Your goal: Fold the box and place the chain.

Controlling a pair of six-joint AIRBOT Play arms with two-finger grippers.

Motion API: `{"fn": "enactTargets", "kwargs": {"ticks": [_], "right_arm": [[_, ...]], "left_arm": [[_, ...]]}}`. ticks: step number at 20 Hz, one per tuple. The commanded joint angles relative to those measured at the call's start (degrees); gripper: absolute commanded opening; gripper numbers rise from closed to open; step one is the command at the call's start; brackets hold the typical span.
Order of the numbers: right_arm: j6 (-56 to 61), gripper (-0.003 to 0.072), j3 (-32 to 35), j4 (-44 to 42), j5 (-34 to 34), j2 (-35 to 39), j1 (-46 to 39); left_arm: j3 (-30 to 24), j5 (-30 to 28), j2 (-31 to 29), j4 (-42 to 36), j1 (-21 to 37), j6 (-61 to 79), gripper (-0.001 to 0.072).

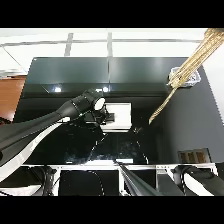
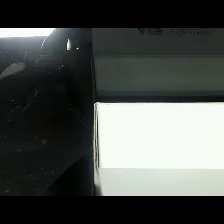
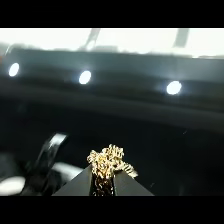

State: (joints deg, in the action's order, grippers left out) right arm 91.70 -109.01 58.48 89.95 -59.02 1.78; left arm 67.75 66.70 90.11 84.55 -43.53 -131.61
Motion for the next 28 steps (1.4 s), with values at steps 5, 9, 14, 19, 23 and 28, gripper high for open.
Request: {"fn": "enactTargets", "kwargs": {"ticks": [5,9,14,19,23,28], "right_arm": [[0.0,0.0008,7.3,-0.5,1.9,0.3,7.6],[-0.4,0.0008,15.9,-3.5,-5.5,0.2,10.4],[-0.7,0.0008,27.0,-5.6,-14.7,0.2,16.2],[-0.6,0.0008,34.6,-6.9,-22.1,0.1,21.4],[-0.2,0.0009,40.9,-7.6,-24.8,0.1,22.0],[0.2,0.001,51.3,-7.8,-33.7,-0.2,24.1]], "left_arm": [[0.0,0.0,0.0,0.0,0.0,0.0,0.0028],[0.0,0.0,0.0,0.0,0.0,0.0,0.0028],[0.0,0.0,0.0,0.0,0.0,0.0,0.0028],[0.0,0.0,0.0,0.0,0.0,0.0,0.0028],[0.0,0.0,0.0,0.0,0.0,0.0,0.0028],[0.0,0.0,0.0,0.0,0.0,0.0,0.0028]]}}
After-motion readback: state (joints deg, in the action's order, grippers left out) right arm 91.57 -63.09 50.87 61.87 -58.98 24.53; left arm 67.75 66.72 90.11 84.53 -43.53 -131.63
